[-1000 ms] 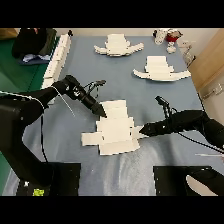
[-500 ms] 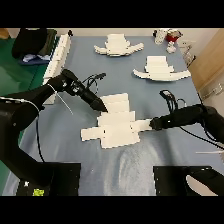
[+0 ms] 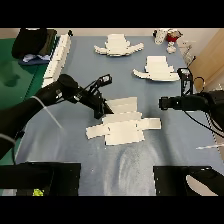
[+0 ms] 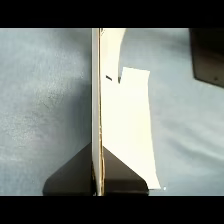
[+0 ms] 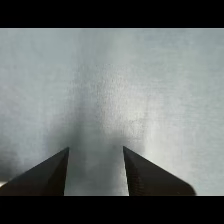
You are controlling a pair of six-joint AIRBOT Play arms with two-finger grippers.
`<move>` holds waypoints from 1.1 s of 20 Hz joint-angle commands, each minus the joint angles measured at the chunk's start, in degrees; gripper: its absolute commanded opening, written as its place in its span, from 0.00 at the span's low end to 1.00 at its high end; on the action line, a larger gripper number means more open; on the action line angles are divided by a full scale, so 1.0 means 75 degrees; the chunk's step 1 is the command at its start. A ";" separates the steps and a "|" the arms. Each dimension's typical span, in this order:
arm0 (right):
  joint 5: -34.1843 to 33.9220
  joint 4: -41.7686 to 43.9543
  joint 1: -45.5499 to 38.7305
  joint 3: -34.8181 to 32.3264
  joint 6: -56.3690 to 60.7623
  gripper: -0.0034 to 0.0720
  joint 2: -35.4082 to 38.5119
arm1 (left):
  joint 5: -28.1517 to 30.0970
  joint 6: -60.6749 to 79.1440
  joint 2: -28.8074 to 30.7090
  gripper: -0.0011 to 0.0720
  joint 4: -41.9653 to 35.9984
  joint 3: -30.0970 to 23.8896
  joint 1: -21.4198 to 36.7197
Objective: Fold the box.
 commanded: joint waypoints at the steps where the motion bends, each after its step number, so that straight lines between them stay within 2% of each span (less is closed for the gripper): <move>1: 0.0221 -0.0181 -0.0003 0.0125 0.0641 0.73 -0.0052 | 0.2194 0.1180 0.1364 0.02 -0.0058 -0.1440 -0.0854; 4: 0.0224 0.0017 0.0000 0.0125 0.0653 0.73 -0.0201 | 0.3107 0.1463 0.1915 0.03 -0.0058 -0.2113 -0.1591; 7: 0.0221 0.0271 0.0000 0.0125 0.0653 0.73 -0.0335 | 0.3503 0.1463 0.1830 0.03 -0.0061 -0.2352 -0.1918; 11: 0.0207 0.0516 0.0003 0.0125 0.0653 0.73 -0.0437 | 0.3561 0.1463 0.1716 0.03 -0.0058 -0.2337 -0.1853; 17: 0.0204 0.0833 0.0003 0.0125 0.0653 0.73 -0.0469 | 0.2850 0.1463 0.1716 0.03 -0.0026 -0.2305 -0.1734; 22: 0.0195 0.1148 0.0006 0.0125 0.0653 0.73 -0.0469 | 0.1600 0.1431 0.1716 0.03 -0.0047 -0.2020 -0.0866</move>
